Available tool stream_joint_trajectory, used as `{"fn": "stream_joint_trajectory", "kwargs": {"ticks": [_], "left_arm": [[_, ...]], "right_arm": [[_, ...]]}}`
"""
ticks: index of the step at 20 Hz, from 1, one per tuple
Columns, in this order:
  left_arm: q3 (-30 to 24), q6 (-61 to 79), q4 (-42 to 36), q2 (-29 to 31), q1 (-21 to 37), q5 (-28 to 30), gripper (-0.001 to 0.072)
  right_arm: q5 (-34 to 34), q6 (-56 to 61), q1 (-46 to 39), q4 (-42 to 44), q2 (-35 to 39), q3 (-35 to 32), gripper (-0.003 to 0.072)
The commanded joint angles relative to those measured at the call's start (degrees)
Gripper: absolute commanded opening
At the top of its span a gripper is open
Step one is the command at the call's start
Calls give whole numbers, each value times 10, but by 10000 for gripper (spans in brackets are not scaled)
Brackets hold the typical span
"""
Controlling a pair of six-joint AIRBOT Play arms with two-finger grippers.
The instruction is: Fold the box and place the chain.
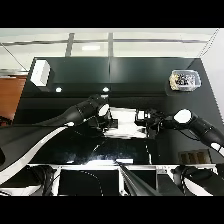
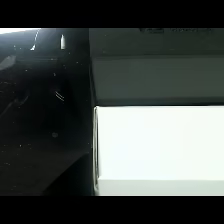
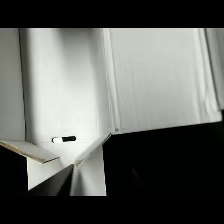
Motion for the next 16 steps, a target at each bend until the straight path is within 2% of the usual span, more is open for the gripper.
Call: {"fn": "stream_joint_trajectory", "kwargs": {"ticks": [1,10,11,14,15,16], "left_arm": [[0,0,1,0,0,0,30],[0,0,1,0,0,0,30],[0,0,1,0,0,0,30],[0,0,1,0,0,0,30],[0,0,1,0,0,0,29],[0,0,1,0,0,1,30]], "right_arm": [[24,7,-4,-10,2,0,547],[32,2,17,20,-2,0,544],[28,2,28,21,-6,0,514],[9,2,57,21,-14,0,511],[9,2,61,21,-14,0,447],[9,2,63,21,-14,0,429]]}}
